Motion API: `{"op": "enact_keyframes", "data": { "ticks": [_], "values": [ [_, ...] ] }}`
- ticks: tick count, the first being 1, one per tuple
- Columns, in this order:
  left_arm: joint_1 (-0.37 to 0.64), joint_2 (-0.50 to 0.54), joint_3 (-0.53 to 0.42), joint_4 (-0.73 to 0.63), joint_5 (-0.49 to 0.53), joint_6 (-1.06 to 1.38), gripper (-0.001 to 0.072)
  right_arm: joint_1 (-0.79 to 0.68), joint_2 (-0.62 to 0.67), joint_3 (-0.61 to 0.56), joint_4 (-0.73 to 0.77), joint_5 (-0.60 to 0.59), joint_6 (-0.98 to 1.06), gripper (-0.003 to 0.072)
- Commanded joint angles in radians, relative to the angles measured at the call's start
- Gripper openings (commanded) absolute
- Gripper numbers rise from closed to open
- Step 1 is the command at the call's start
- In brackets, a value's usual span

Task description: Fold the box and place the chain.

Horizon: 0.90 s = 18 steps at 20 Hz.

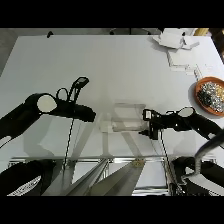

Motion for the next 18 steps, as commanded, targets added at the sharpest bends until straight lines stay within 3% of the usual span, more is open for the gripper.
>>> {"op": "enact_keyframes", "data": {
  "ticks": [1, 5, 11, 18],
  "values": [
    [0.013, -0.031, -0.085, -0.065, 0.087, -0.169, 0.0004, 0.000, 0.001, 0.000, 0.000, 0.000, 0.000, 0.0411],
    [-0.030, -0.098, -0.127, -0.231, 0.140, -0.168, 0.0004, 0.000, 0.001, 0.000, 0.000, 0.000, 0.000, 0.0411],
    [-0.087, -0.235, -0.127, -0.294, 0.154, -0.164, 0.0004, 0.000, 0.001, 0.000, 0.000, 0.000, 0.000, 0.0411],
    [-0.100, -0.146, -0.125, -0.341, 0.163, -0.130, 0.0005, 0.000, 0.001, 0.000, 0.000, 0.000, 0.000, 0.0411]
  ]
}}
